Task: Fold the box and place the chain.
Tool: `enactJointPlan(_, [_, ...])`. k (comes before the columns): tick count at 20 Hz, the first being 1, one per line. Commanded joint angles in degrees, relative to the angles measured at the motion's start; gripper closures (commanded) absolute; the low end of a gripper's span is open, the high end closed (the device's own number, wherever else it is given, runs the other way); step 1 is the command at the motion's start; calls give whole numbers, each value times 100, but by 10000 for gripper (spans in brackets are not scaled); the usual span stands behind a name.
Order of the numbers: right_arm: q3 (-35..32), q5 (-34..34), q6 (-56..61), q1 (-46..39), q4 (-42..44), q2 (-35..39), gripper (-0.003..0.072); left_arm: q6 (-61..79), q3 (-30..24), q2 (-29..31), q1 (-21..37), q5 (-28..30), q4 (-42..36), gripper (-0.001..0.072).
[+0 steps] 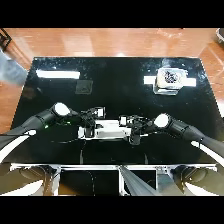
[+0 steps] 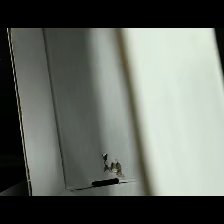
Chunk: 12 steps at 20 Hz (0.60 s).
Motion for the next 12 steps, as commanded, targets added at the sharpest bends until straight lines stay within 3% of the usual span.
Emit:
enactJointPlan(1, [-4, 0, 7, 9, 7, -28, -7, 0, 2, 4, 2, 0, 2, 689])
enactJointPlan(3, [-4, 2, 4, 7, 4, -33, 200, 0, 2, 4, 2, -2, 2, 687])
enactJointPlan(6, [-4, 0, 7, 7, 4, -33, 234, -7, 2, 4, 2, 0, 2, 680])
enactJointPlan(7, [-4, 0, 7, 7, 4, -33, 339, -20, 2, 4, 2, 0, 2, 618])
enactJointPlan(8, [-4, 2, 4, 7, 4, -33, 415, -61, 4, 7, 2, 0, 2, 504])
enactJointPlan(10, [-4, 4, 7, 7, 4, -33, 434, -109, 26, 15, 7, -2, 2, 261])
enactJointPlan(12, [-4, 2, 7, 7, 4, -33, 434, -125, 39, 90, 22, 2, 9, 219])
